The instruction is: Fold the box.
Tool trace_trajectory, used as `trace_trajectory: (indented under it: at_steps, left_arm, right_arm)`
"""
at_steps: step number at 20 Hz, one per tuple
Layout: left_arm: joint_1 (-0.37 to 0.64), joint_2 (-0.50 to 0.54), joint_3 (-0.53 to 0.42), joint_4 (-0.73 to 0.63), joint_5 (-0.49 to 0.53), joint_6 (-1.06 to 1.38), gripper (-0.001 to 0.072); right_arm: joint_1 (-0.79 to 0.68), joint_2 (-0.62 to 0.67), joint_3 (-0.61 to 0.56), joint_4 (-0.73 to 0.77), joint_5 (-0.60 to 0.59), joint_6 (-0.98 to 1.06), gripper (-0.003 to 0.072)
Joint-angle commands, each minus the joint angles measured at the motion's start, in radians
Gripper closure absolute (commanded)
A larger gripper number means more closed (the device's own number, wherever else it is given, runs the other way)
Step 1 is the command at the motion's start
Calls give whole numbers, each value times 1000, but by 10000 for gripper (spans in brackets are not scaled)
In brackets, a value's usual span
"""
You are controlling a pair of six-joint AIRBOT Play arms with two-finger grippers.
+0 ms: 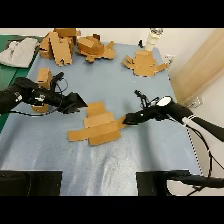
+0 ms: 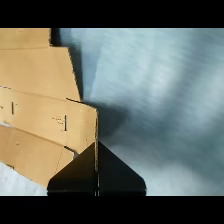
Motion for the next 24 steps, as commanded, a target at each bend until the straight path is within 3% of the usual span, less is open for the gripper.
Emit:
trace_trajectory:
  at_steps: [1, 6, 12, 17, 24]
  left_arm:
    - [73, -40, 5, -40, -75, 9, 70]
    - [71, -110, 5, -40, -64, 9, 70]
    - [-4, -210, 5, -43, 0, 38, 70]
    - [-22, -224, 5, -47, 97, 43, 70]
    - [-24, -224, 5, -47, 92, 47, 71]
  right_arm:
    - [137, 43, -12, 10, -163, -15, 685]
    - [140, 171, -12, -79, -145, 27, 685]
    - [140, 175, -42, -89, -99, 35, 685]
    - [140, 175, -94, -88, -98, 42, 685]
    - [140, 175, -109, -66, -143, 42, 685]
